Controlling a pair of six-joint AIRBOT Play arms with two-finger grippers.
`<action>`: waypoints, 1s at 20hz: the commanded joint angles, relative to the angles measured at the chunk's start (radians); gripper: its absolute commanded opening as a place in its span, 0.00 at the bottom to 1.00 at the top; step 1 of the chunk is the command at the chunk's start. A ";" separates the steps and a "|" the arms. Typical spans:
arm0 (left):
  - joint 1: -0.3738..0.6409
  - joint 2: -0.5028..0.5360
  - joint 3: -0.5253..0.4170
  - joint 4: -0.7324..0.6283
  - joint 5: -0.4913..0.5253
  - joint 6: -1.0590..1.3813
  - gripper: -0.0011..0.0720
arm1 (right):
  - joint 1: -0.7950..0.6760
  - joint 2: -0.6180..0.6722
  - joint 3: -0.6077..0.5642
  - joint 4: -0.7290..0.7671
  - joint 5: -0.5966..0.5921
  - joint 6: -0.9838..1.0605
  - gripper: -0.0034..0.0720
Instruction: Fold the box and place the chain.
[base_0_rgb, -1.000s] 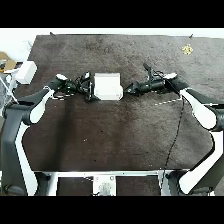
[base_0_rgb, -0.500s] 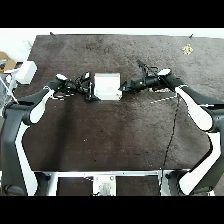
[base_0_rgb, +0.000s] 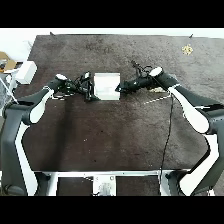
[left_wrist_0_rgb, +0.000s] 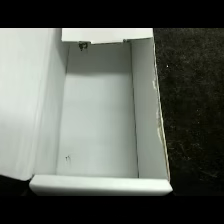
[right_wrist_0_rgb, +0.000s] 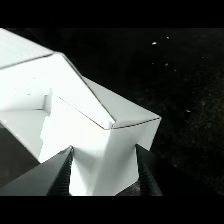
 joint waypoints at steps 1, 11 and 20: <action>-0.001 -0.001 0.000 0.000 0.000 0.001 0.49 | 0.035 -0.002 0.033 -0.169 -0.039 0.119 0.63; -0.001 -0.001 0.000 0.000 0.000 0.001 0.49 | 0.227 -0.006 0.292 -0.833 0.129 0.567 0.62; -0.001 -0.001 0.000 0.000 0.000 0.001 0.49 | 0.267 -0.083 0.296 -0.902 0.151 0.713 0.51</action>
